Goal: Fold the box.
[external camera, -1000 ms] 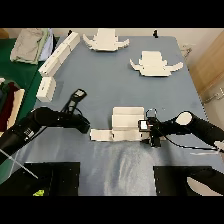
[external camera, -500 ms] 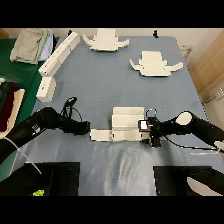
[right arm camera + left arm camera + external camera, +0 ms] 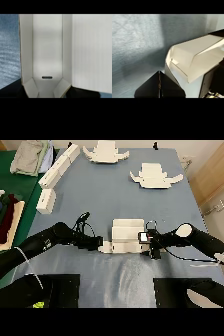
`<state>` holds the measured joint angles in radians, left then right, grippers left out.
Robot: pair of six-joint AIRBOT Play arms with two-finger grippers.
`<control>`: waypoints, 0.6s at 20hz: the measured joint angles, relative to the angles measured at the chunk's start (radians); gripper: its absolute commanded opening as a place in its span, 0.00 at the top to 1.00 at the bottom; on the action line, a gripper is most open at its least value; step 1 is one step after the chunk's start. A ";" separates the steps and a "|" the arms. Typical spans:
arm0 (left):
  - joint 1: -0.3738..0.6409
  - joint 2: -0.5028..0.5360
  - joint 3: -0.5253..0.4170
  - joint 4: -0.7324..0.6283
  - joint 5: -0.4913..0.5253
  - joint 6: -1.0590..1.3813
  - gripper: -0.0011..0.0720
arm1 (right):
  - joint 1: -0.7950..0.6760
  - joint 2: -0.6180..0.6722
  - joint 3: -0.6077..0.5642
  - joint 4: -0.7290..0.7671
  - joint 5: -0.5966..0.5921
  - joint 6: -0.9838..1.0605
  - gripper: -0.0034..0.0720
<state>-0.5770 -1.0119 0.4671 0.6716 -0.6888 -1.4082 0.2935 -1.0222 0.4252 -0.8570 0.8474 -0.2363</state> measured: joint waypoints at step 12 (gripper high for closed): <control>-0.024 -0.003 0.105 -0.042 -0.031 0.005 0.35 | 0.000 0.000 0.000 0.000 0.000 0.000 0.28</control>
